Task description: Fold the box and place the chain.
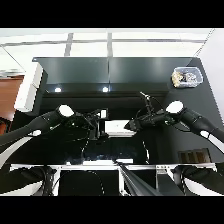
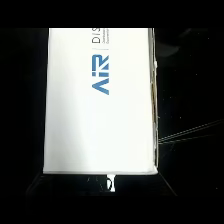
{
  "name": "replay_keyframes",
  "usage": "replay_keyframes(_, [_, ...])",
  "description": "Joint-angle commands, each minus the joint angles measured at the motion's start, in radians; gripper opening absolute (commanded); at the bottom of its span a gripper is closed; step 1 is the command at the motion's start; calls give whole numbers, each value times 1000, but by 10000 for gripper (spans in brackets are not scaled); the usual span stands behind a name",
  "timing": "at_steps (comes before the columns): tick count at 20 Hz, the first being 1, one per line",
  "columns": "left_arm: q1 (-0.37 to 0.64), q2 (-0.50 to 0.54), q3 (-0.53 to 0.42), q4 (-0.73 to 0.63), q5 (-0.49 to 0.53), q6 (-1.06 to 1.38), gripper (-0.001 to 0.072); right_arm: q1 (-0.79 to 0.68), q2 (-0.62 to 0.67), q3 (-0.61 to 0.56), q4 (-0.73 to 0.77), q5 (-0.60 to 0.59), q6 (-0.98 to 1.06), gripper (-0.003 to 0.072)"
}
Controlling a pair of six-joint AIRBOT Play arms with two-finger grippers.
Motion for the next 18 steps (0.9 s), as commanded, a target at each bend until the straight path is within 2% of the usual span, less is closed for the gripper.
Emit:
replay_keyframes(1, [0, 0, 0, -2, 3, -3, 503, -19, 37, 29, -48, 51, -83, 16])
replay_keyframes(3, [0, 2, 0, -1, 0, -45, 502, -105, 81, 113, -110, 122, -78, 17])
replay_keyframes(5, [10, 18, 1, 16, 1, -79, 502, -222, 123, 213, -107, 216, -78, 17])
replay_keyframes(8, [52, 55, 2, 22, 7, -79, 519, -367, 172, 294, -106, 265, -79, 17])
replay_keyframes(9, [64, 68, 2, 26, 3, -84, 686, -401, 182, 296, -106, 267, -79, 17])
replay_keyframes(10, [70, 82, 6, 37, 0, -117, 713, -431, 186, 296, -107, 280, -79, 17])
replay_keyframes(13, [73, 157, 42, 153, -58, -190, 713, -491, 186, 296, -134, 327, -79, 17])
replay_keyframes(14, [73, 179, 59, 135, -72, -213, 711, -498, 186, 296, -147, 332, -79, 17])
replay_keyframes(16, [37, 186, 108, -4, -67, -212, 710, -499, 186, 294, -150, 310, -79, 17])
replay_keyframes(18, [-32, 167, 149, -54, 8, -212, 708, -499, 186, 291, -143, 273, -79, 17])
